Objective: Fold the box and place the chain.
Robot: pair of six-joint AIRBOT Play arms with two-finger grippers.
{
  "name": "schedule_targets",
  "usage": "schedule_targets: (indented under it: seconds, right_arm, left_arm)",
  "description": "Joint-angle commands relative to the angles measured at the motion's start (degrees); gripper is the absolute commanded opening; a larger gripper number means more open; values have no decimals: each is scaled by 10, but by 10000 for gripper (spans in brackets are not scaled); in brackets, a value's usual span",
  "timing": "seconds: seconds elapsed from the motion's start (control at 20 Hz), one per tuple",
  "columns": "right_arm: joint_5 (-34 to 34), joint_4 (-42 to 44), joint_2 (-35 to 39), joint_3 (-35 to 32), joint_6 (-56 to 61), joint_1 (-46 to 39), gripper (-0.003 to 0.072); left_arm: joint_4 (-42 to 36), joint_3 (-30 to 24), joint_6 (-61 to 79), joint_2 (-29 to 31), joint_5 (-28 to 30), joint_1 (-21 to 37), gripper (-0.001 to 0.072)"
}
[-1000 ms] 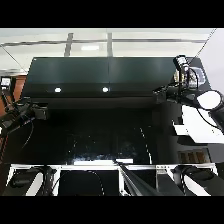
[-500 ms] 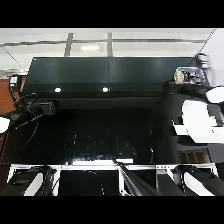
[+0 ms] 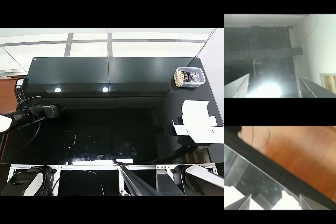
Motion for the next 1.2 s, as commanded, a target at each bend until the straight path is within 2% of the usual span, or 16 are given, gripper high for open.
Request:
schedule_targets:
  seconds: [0.0,0.05,0.15,0.35,0.4,0.5,0.55,0.6,0.65,0.75,0.85,1.0,1.15]
  right_arm:
    - [178,10,-114,91,-176,-40,718]
    - [198,-41,-136,108,-190,-23,717]
    - [191,-143,-158,116,-224,17,717]
    - [187,-100,-186,116,-316,49,714]
    - [181,-102,-186,116,-325,56,536]
    - [172,-106,-186,121,-328,68,226]
    - [180,-106,-185,125,-329,73,174]
    - [197,-106,-182,128,-330,78,46]
    - [213,-105,-178,128,-331,82,13]
    - [248,-72,-171,128,-330,87,13]
    - [262,0,-157,124,-320,94,13]
    - [245,74,-104,89,-311,135,13]
    - [219,151,-44,17,-295,191,13]
  left_arm:
    - [-1,1,0,0,-6,0,710]
    - [0,1,0,0,-10,0,710]
    - [-1,1,0,0,-17,0,710]
    - [-1,1,-1,0,-19,0,709]
    - [-3,1,-2,0,-22,0,710]
    - [-11,1,-3,0,-26,0,709]
    - [-15,1,-3,0,-26,0,709]
    - [-16,1,-3,0,-24,0,709]
    - [-16,1,-3,0,-23,0,710]
    - [-15,1,-3,0,-19,0,709]
    - [-15,1,-3,0,-19,0,710]
    - [-15,1,-2,0,-19,0,709]
    - [-15,1,-2,0,-19,0,709]
